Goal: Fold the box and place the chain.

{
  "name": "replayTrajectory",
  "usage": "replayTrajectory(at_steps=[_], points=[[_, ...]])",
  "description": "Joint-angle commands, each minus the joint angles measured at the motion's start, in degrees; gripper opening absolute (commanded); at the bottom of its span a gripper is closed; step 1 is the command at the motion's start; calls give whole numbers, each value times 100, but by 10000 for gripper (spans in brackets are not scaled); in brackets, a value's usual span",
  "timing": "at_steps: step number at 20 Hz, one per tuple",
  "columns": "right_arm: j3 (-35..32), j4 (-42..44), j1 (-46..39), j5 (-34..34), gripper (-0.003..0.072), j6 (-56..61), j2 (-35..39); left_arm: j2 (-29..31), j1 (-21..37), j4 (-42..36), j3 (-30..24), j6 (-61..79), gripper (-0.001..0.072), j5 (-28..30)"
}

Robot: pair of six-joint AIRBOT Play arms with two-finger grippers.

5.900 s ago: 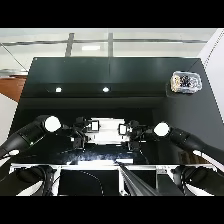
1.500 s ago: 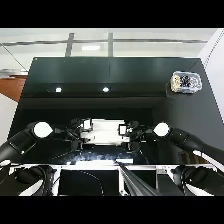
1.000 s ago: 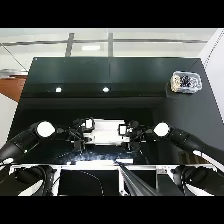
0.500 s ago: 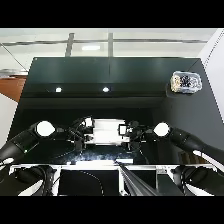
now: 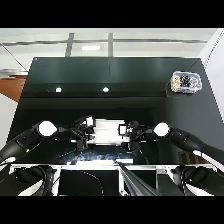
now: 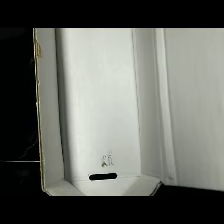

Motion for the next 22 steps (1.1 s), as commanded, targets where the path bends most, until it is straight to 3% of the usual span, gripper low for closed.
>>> replayTrajectory(at_steps=[1,11,12,13,14,16,19,20,21,22], points=[[2,0,7,2,468,0,-2,-20,-243,-9,0,81,221,354],[2,0,7,2,468,0,-2,-101,-393,101,0,85,236,356],[2,0,7,2,469,0,-2,-101,-393,101,0,85,278,361],[2,0,7,2,469,0,-2,-101,-393,101,0,85,386,361],[2,0,7,2,469,0,-2,-101,-393,103,0,85,415,358],[2,0,7,2,469,0,-2,-101,-393,103,0,85,346,358],[2,0,7,2,469,0,-2,-98,-393,109,0,85,315,361],[2,0,7,2,469,0,-2,-96,-391,190,11,83,153,356],[2,0,7,2,468,0,-2,-72,-389,348,35,20,46,337],[2,0,7,2,469,0,-2,-4,-376,597,76,-192,32,286]])
